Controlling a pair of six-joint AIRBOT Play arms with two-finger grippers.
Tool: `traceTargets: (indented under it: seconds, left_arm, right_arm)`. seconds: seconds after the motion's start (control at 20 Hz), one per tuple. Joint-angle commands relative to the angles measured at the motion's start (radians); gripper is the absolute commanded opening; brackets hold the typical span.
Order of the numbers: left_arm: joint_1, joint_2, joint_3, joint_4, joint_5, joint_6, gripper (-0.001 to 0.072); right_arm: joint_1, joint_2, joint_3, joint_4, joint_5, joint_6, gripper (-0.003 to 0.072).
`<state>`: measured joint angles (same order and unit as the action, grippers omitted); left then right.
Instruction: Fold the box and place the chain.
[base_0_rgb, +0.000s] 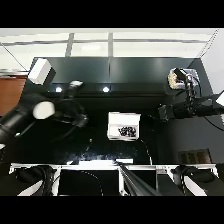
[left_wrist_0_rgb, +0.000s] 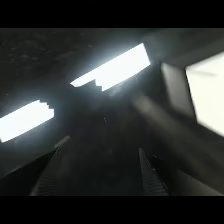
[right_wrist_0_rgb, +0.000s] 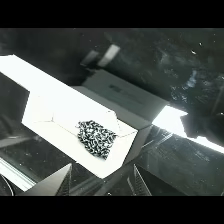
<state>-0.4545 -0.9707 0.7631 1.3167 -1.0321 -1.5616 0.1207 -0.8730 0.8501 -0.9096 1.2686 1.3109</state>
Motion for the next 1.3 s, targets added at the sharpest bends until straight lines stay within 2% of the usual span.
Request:
traceTargets:
  seconds: [0.0,0.05,0.1,0.15,0.2,0.25,0.3,0.45,0.6,0.65,0.8,0.95,1.25]
  left_arm:
    - [0.341,0.080,-0.262,-0.737,0.146,0.610,0.0555]
    - [0.388,0.043,-0.292,-0.911,0.016,0.883,0.0555]
    - [0.397,-0.003,-0.301,-0.977,-0.123,1.126,0.0557]
    - [0.381,-0.040,-0.301,-0.978,-0.179,1.277,0.0626]
    - [0.354,-0.072,-0.300,-0.969,-0.183,1.414,0.0708]
    - [0.326,-0.092,-0.299,-0.954,-0.169,1.534,0.0708]
    - [0.291,-0.103,-0.299,-0.932,-0.111,1.622,0.0709]
    - [0.149,-0.105,-0.298,-0.857,0.131,1.794,0.0708]
    - [0.014,-0.107,-0.284,-0.703,0.293,1.827,0.0705]
    - [-0.008,-0.115,-0.267,-0.666,0.272,1.822,0.0705]
    - [-0.002,-0.190,-0.240,-0.829,0.246,1.872,0.0705]
    - [-0.002,-0.263,-0.193,-0.831,0.207,1.876,0.0704]
    - [-0.063,-0.328,-0.172,-0.832,0.224,1.878,0.0704]
  right_arm:
    - [0.000,0.000,0.001,0.000,-0.018,0.033,0.0446]
    - [0.000,0.000,0.001,0.000,-0.021,0.034,0.0446]
    - [0.000,0.000,0.001,0.000,-0.023,0.034,0.0446]
    - [0.000,0.000,0.001,-0.001,-0.023,0.034,0.0446]
    - [0.000,0.000,0.001,-0.001,-0.023,0.034,0.0446]
    - [0.000,0.000,0.001,-0.001,-0.020,0.034,0.0446]
    - [0.000,0.000,0.001,-0.001,-0.018,0.036,0.0446]
    - [0.000,0.000,0.001,-0.001,-0.013,0.036,0.0446]
    - [0.000,0.000,0.001,0.000,-0.014,0.046,0.0446]
    - [0.000,0.000,0.001,0.000,-0.012,0.049,0.0445]
    - [0.005,0.000,0.001,0.000,-0.016,0.055,0.0445]
    - [0.005,0.000,0.001,-0.001,-0.015,0.055,0.0445]
    - [0.006,0.000,0.001,-0.001,-0.015,0.055,0.0445]
